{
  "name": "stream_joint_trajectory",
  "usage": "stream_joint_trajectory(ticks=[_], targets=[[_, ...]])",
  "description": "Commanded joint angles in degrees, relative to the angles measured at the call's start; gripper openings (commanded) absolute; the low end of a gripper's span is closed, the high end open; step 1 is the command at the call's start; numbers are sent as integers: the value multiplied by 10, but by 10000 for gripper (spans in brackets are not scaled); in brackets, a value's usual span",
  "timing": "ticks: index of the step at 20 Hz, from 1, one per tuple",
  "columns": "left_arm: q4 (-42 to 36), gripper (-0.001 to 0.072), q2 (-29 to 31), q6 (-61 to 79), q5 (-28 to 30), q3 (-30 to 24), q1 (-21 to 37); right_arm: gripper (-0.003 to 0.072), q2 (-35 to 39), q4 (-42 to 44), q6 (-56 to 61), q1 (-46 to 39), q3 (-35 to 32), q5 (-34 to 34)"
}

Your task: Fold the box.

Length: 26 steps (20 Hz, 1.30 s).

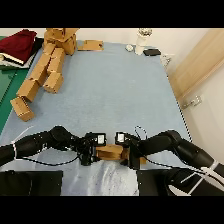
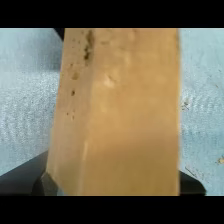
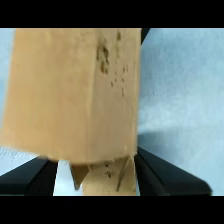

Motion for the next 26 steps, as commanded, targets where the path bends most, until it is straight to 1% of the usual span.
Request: stream_joint_trajectory(ticks=[1, 2, 4, 6, 8, 9, 11, 14, 17, 18, 19, 20, 21, 22, 23, 24, 26], targets=[[-2, 574, 0, -2, 4, 1, 1, 720, 64, -38, 177, 1, 13, -118], [-2, 574, 0, -2, 4, 1, 1, 719, 84, -37, 231, 1, 18, -138], [-2, 574, 0, -2, 4, 1, 1, 719, 122, -38, 388, 1, 31, -166], [-2, 574, 0, -2, 4, 1, 1, 716, 159, -31, 524, 0, 32, -167], [-2, 574, 0, -2, 4, 1, 1, 716, 189, -15, 609, 1, 32, -167], [-2, 574, 0, -2, 4, 1, 1, 716, 201, -4, 636, 1, 32, -166], [-2, 574, 0, -2, 4, 1, 1, 716, 217, 6, 644, 1, 32, -152], [-2, 574, 0, -2, 4, 1, 1, 715, 219, 22, 662, 1, 31, -121], [-2, 574, 0, -2, 4, 1, 1, 713, 219, 54, 677, 1, 30, -69], [-2, 575, 0, -2, 4, 1, 1, 699, 214, 61, 716, 1, 30, -49], [-2, 575, 0, -2, 4, 1, 1, 648, 207, 63, 743, 1, 30, -28], [-2, 574, 0, -2, 4, 1, 1, 559, 195, 78, 749, 1, 31, -12], [-2, 574, 0, -2, 4, 1, 1, 554, 184, 96, 749, 1, 31, -7], [-2, 574, 0, -2, 4, 1, 1, 426, 171, 102, 749, 1, 31, -7], [-2, 575, 0, -2, 4, 1, 1, 100, 159, 103, 761, 1, 31, 1], [-2, 574, 0, -2, 5, 1, 1, 4, 143, 105, 776, 1, 31, 22], [-2, 574, 0, -2, 4, 1, 1, 4, 107, 107, 763, 1, 35, 71]])
